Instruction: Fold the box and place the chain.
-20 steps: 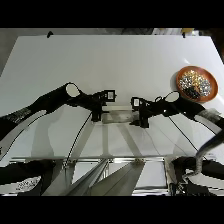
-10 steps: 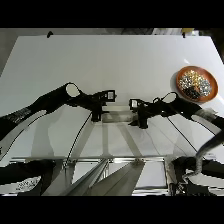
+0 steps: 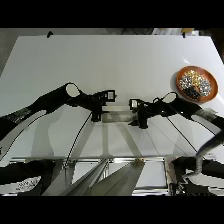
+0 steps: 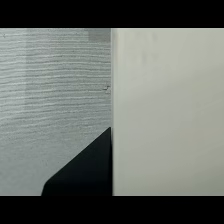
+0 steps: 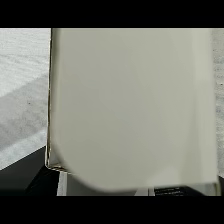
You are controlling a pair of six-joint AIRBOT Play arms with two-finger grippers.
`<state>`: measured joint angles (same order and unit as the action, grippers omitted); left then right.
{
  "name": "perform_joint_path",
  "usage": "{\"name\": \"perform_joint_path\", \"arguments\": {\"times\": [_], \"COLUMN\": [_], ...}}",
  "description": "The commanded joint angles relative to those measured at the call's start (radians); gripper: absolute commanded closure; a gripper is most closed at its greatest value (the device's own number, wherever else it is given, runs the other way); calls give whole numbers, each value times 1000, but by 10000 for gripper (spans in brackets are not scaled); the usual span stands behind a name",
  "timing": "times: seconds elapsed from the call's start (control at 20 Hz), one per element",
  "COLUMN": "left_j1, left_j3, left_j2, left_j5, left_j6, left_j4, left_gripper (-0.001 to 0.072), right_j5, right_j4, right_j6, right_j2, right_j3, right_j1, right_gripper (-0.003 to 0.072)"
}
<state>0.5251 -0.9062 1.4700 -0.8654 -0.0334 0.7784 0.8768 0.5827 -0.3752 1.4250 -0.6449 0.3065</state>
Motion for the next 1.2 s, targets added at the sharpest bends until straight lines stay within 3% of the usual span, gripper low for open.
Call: {"name": "perform_joint_path", "arguments": {"times": [0.0,0.8,0.85,0.95,1.0,1.15], "left_j1": [0,-2,-2,-2,-2,-2], "left_j3": [0,0,0,0,0,0], "left_j2": [0,-11,-23,-52,-67,-112], "left_j5": [1,-7,-6,-5,-2,-3], "left_j6": [0,-1,-1,0,-2,-103], "left_j4": [0,0,0,2,10,142], "left_gripper": [699,692,607,272,160,144], "right_j5": [0,0,0,0,0,0], "right_j4": [0,0,0,0,0,0], "right_j6": [0,0,0,0,0,0], "right_j2": [0,0,0,0,0,0], "right_j3": [0,0,0,0,0,0], "right_j1": [1,1,1,1,1,1], "right_gripper": [350,350,350,350,350,350]}}
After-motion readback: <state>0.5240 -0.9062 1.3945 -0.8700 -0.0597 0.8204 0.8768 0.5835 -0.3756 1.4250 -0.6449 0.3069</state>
